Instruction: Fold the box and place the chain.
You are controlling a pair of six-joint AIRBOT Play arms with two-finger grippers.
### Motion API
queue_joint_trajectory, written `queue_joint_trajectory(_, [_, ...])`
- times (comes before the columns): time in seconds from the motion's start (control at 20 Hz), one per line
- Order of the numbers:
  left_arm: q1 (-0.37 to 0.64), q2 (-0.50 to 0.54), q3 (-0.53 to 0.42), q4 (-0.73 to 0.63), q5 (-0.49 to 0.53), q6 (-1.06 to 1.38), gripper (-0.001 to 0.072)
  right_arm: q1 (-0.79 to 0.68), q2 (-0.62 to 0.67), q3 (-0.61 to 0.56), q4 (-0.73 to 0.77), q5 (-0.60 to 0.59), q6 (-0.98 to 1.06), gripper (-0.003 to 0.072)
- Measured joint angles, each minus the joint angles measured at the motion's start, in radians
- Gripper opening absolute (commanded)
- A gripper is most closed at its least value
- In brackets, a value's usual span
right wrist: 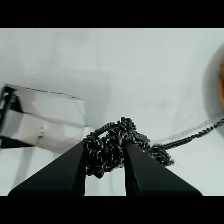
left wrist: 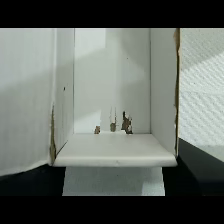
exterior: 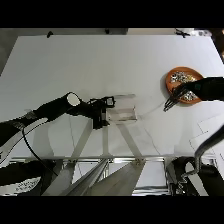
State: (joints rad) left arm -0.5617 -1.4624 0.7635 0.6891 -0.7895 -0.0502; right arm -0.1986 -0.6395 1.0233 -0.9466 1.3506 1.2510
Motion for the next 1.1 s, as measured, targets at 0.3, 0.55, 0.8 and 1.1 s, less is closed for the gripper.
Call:
queue_joint_trajectory(0.3, [0.000, 0.000, 0.000, 0.000, 0.000, 0.000, 0.0392, 0.000, 0.029, -0.003, 0.113, 0.034, -0.003, 0.0008])
queue_joint_trajectory(0.55, [0.000, 0.000, 0.000, 0.000, 0.000, 0.000, 0.0392, 0.002, 0.034, -0.055, 0.183, 0.031, -0.008, 0.0008])
queue_joint_trajectory(0.8, [0.000, 0.000, 0.000, 0.000, 0.000, 0.000, 0.0392, 0.112, 0.031, -0.182, 0.209, -0.077, -0.023, 0.0009])
queue_joint_trajectory(1.1, [0.000, 0.000, 0.000, 0.000, 0.000, 0.000, 0.0392, 0.355, -0.055, -0.256, 0.168, -0.294, -0.029, 0.0009])
